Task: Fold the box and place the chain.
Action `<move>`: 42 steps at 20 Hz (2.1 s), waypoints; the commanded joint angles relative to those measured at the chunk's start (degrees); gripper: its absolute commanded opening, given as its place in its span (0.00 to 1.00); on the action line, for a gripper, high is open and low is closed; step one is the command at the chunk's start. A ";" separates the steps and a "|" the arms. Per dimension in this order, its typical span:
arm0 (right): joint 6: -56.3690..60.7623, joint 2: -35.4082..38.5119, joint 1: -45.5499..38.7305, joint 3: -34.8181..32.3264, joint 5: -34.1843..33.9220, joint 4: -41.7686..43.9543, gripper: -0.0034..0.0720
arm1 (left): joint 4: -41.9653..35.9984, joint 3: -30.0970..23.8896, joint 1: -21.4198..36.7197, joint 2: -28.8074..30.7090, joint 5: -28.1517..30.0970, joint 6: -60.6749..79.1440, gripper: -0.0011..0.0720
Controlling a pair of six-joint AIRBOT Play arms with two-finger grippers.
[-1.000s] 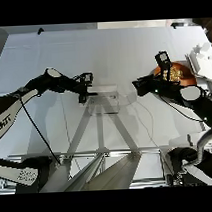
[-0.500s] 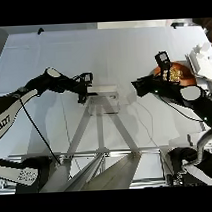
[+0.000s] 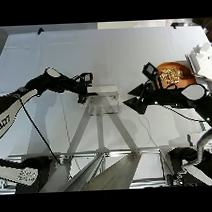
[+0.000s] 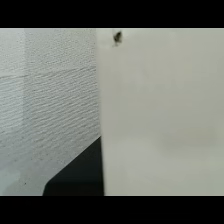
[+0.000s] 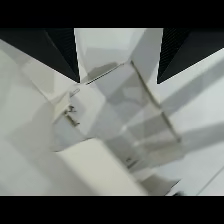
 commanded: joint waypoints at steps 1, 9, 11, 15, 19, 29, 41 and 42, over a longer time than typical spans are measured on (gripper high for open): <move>-13.88 0.09 0.02 0.07 3.34 -3.21 0.78 | 0.00 0.07 -0.04 0.04 0.00 0.00 0.03; -27.93 -1.14 0.02 -0.02 -3.04 -14.51 0.95 | 0.00 0.07 -0.04 0.04 0.00 0.00 0.03; -29.31 -3.17 0.04 -0.04 -3.06 -12.22 0.95 | 0.00 0.07 -0.04 0.04 0.00 0.00 0.03; -35.67 -11.61 0.02 -0.07 -3.10 -5.77 0.96 | 0.00 0.07 -0.04 0.04 0.00 0.00 0.03; -42.03 -20.85 0.04 -0.07 -5.05 -0.48 0.98 | 0.00 0.07 -0.07 0.04 0.00 0.00 0.03; -42.49 -25.88 7.69 -0.07 -15.08 18.69 0.98 | 0.00 0.07 -0.07 0.04 0.00 0.00 0.03; -24.11 -25.86 8.59 1.46 -16.55 18.47 0.97 | 0.00 0.07 -0.07 0.04 0.00 0.00 0.03; -24.11 -25.86 8.59 2.38 -16.33 16.37 0.97 | 0.00 0.07 -0.07 0.04 0.00 0.00 0.03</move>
